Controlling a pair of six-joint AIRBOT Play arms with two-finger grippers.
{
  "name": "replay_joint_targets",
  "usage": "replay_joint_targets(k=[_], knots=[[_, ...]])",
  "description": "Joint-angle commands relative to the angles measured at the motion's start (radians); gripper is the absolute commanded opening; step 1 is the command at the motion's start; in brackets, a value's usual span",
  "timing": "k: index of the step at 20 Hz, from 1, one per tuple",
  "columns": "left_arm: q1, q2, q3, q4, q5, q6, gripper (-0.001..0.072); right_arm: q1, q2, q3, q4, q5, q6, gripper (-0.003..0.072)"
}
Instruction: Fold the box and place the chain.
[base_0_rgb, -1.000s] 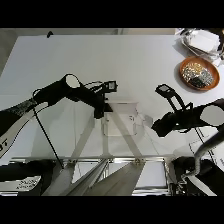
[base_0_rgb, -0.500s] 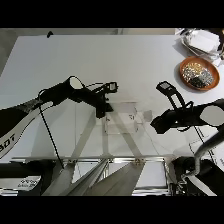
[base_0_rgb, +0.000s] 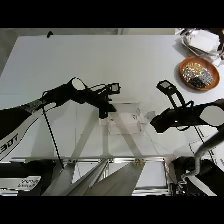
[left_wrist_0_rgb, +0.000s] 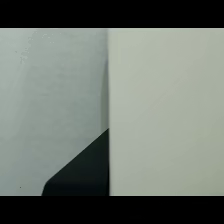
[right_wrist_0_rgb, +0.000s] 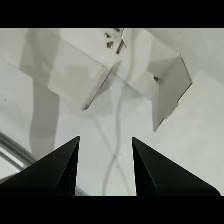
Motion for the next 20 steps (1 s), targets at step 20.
replay_joint_targets(k=[20], knots=[[-0.014,-0.047,0.0,-0.005,-0.002,0.021,0.0012,0.0,0.001,0.001,0.001,-0.023,-0.02,0.0366]])
